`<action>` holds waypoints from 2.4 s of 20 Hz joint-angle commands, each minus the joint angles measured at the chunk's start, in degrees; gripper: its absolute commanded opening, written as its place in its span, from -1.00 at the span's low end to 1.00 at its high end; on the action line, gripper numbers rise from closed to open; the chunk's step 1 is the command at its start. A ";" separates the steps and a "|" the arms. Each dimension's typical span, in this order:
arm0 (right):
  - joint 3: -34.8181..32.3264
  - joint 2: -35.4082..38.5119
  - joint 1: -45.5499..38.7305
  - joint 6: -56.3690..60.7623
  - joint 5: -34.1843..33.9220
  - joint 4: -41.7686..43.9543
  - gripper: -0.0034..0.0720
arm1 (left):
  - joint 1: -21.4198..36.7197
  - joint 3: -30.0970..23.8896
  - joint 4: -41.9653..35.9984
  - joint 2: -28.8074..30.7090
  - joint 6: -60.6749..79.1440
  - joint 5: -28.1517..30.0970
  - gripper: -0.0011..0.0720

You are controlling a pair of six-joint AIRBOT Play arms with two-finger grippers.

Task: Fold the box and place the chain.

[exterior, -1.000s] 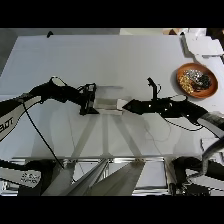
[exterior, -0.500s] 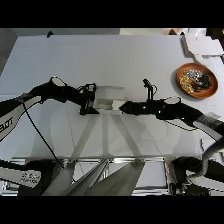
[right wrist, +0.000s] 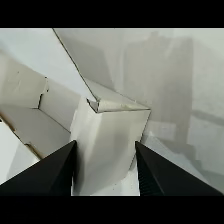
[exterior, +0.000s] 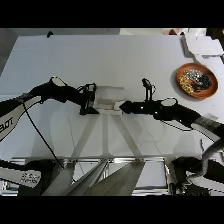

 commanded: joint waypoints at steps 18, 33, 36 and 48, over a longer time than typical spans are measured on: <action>13.09 0.76 10.16 69.48 5.05 -74.25 0.16 | -0.02 -0.02 0.02 0.04 0.02 0.02 -0.22; 25.11 -9.11 17.94 95.71 14.14 -87.38 0.16 | -0.02 -0.02 0.02 0.04 0.02 0.02 -0.22; 27.58 -11.41 19.43 96.32 14.25 -88.76 0.15 | -0.02 -0.02 0.02 0.04 0.02 0.00 -0.22; 28.96 -11.80 20.63 106.47 14.69 -90.27 -0.27 | -0.02 -0.02 0.02 0.04 0.02 0.00 -0.22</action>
